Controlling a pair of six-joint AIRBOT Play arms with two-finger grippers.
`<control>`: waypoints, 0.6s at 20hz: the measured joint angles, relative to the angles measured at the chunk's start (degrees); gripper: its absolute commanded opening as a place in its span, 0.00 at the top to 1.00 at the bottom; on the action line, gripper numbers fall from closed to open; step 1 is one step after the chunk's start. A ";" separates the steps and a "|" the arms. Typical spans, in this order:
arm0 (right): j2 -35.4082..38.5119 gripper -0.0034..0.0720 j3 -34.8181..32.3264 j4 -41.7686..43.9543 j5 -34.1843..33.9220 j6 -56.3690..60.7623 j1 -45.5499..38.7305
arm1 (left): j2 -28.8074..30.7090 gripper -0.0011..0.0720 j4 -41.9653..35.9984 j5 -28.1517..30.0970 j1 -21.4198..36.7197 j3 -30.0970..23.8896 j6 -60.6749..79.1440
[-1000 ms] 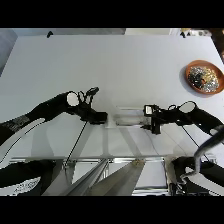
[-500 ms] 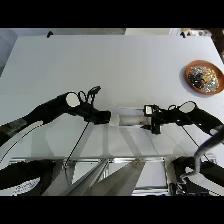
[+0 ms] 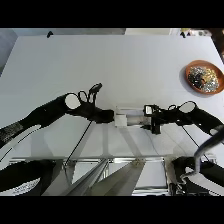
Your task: Fold the box and place the chain.
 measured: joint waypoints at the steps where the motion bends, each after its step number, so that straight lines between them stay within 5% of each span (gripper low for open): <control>1: 0.00 0.54 0.00 0.00 0.00 0.00 0.00 | 0.00 0.76 -0.24 0.24 -0.11 0.00 0.00; 12: 0.00 0.54 0.00 0.00 0.00 -0.02 0.00 | 0.04 0.61 -1.46 3.54 -2.14 0.00 0.00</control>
